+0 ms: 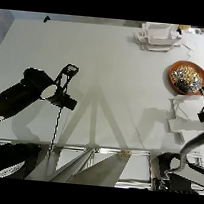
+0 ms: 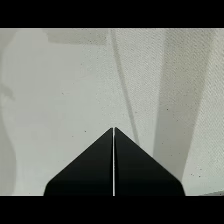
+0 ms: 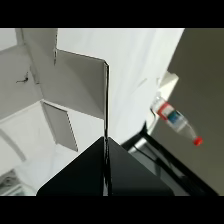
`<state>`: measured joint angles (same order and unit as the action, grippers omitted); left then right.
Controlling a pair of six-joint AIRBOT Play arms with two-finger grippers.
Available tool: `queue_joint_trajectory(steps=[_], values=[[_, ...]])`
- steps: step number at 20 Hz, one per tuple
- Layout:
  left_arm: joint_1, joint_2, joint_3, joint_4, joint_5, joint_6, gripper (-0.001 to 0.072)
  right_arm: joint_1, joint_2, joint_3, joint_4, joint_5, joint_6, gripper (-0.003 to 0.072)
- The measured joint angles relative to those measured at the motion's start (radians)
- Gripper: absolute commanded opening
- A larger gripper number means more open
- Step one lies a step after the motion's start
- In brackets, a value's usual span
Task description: Fold the box and place the chain.
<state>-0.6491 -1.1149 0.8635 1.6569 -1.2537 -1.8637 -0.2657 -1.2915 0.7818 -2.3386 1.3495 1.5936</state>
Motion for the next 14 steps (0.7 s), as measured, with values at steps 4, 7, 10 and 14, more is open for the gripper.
queue_joint_trajectory(steps=[4,7,10,14], values=[[0.0,0.0,0.0,0.0,0.0,0.0,0.001,0.136,0.12,-0.021,0.321,-0.036,-0.008,0.0015],[0.0,0.0,0.0,0.0,0.0,0.0,0.001,0.276,0.198,-0.089,0.576,-0.124,0.013,0.0015],[0.0,0.0,0.0,0.0,0.0,0.0,0.001,0.47,0.252,-0.167,0.712,-0.237,0.089,0.0015],[0.0,0.0,0.0,0.0,0.004,0.0,0.001,0.747,0.28,-0.214,0.749,-0.385,0.253,0.0016]])
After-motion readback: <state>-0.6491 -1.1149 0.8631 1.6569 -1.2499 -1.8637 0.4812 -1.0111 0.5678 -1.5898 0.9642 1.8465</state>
